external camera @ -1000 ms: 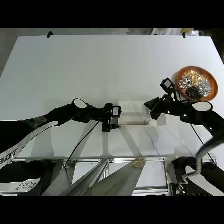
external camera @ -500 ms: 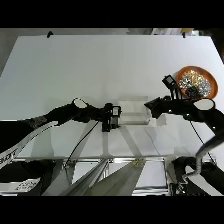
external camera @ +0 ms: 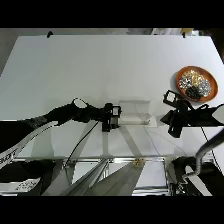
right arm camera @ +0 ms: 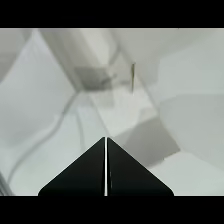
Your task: Fold the box and place the chain.
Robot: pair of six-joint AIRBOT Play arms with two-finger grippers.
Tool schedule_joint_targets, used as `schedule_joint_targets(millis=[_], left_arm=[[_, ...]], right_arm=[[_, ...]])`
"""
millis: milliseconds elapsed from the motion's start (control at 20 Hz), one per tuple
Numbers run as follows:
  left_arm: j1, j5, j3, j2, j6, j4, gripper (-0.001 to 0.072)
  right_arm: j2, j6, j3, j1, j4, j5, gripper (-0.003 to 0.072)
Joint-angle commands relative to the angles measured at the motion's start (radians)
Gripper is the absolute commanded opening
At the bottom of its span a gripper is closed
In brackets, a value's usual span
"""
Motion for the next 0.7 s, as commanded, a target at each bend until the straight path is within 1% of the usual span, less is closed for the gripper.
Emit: schedule_joint_targets(millis=[0,100,150,250,300,350,450,550,650], left_arm=[[0.000,0.000,0.001,0.000,0.000,0.000,0.0103],[0.000,0.000,0.001,0.000,0.000,0.000,0.0103],[0.000,0.000,0.001,0.000,0.000,0.000,0.0103],[0.000,-0.002,0.001,0.000,0.000,0.000,0.0103],[0.000,-0.002,0.001,0.000,0.000,0.000,0.0103],[0.000,-0.004,0.001,0.000,0.000,0.000,0.0103],[0.000,-0.004,0.001,0.000,0.000,0.000,0.0103],[0.000,-0.003,0.001,0.000,0.000,0.000,0.0103],[0.000,-0.004,0.001,0.000,0.000,0.000,0.0103]], right_arm=[[0.005,-0.227,0.003,0.000,-0.047,0.050,0.0017],[-0.048,-0.293,0.003,0.025,0.029,-0.015,0.0018],[-0.073,-0.299,0.002,0.034,0.030,-0.042,0.0043],[-0.114,-0.302,0.002,0.045,0.005,-0.081,0.0208],[-0.120,-0.307,0.002,0.044,-0.021,-0.110,0.0239],[-0.121,-0.306,0.002,0.043,-0.062,-0.138,0.0242],[-0.121,-0.309,0.002,0.043,-0.089,-0.139,0.0242],[-0.121,-0.369,0.000,0.043,-0.077,-0.159,0.0242],[-0.122,-0.449,-0.009,0.043,-0.026,-0.174,0.0238]])
